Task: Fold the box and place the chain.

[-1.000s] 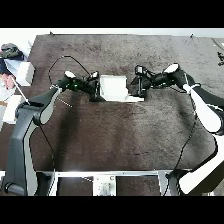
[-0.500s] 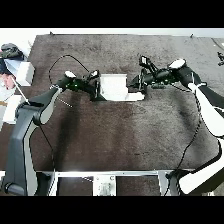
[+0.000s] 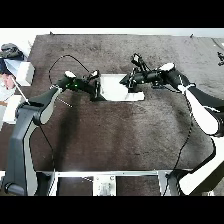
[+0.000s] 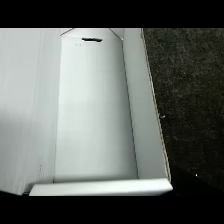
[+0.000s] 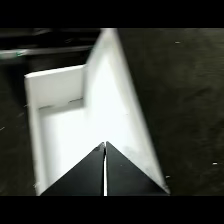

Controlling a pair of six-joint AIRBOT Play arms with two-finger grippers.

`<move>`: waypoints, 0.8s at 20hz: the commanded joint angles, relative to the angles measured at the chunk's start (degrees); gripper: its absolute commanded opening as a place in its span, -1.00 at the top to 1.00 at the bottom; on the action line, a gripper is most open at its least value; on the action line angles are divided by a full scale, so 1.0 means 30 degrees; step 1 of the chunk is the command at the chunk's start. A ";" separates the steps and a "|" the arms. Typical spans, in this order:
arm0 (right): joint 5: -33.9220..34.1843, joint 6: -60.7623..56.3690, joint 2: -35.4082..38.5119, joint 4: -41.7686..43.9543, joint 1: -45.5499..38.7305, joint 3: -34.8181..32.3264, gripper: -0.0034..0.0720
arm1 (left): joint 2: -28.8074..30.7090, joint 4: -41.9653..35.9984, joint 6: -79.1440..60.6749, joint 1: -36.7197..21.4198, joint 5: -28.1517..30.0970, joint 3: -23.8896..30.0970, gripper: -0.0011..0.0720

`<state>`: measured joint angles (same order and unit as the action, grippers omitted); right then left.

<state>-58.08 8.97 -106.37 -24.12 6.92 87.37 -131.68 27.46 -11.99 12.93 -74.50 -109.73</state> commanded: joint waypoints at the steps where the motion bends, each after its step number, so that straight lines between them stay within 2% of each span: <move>1: 0.2557 0.0000 -0.0233 0.0896 0.0080 0.0000 0.87 | -0.0015 0.0007 -0.0109 0.0000 -0.0022 0.0007 -0.44; 6: 0.5151 0.0153 -0.0466 -0.0437 0.0073 0.0000 0.87 | -0.0022 0.0007 -0.0168 0.0007 -0.0007 0.0007 -0.44; 8: 0.5100 0.0138 -0.0670 -0.1690 0.0073 0.0000 0.88 | -0.0022 0.0007 -0.0168 0.0000 -0.0007 0.0007 -0.44; 11: 0.3876 0.0146 -0.0962 -0.1763 0.0095 0.0000 0.88 | -0.0022 -0.0015 -0.0153 0.0007 -0.0015 0.0007 -0.44; 16: 0.3774 0.0153 -0.1508 -0.2645 0.0095 0.0000 0.88 | -0.0015 -0.0066 -0.0138 0.0000 -0.0015 0.0007 -0.44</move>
<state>-46.11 9.41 -109.97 -29.85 7.14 87.39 -131.70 27.44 -12.45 12.93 -74.52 -109.73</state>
